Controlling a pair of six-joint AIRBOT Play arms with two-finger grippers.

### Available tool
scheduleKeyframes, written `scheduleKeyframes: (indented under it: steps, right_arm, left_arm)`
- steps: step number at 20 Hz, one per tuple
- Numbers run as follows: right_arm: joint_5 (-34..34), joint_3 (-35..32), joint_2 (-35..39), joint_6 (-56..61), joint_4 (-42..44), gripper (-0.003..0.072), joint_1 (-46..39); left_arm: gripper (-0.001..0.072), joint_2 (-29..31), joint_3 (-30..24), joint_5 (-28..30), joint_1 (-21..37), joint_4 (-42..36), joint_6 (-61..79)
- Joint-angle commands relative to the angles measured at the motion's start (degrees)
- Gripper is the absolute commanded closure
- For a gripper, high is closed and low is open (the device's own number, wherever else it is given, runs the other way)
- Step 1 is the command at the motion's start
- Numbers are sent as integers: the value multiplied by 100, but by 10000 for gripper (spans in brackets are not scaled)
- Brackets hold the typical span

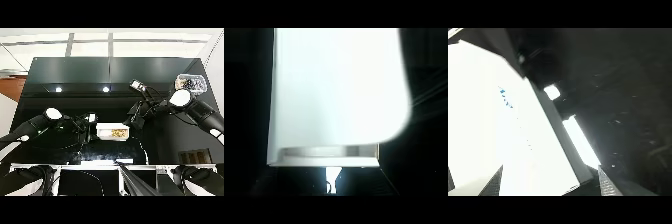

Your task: Fold the box and place the chain.

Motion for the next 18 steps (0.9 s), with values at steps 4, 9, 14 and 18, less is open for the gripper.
scheduleKeyframes:
  steps: [4,9,14,18]
  right_arm:
    - [-46,-260,-94,-575,-234,-12,542]
    - [-516,-258,-94,-597,-376,-13,778]
    - [-2,-164,-70,-632,-369,-13,789]
    - [-81,-164,-70,-632,-682,-13,1014]
  left_arm:
    - [217,-4,0,0,-4,2,0]
    - [217,-4,0,0,-4,2,-2]
    - [217,-4,0,0,-4,4,0]
    - [217,-4,0,0,-4,2,0]
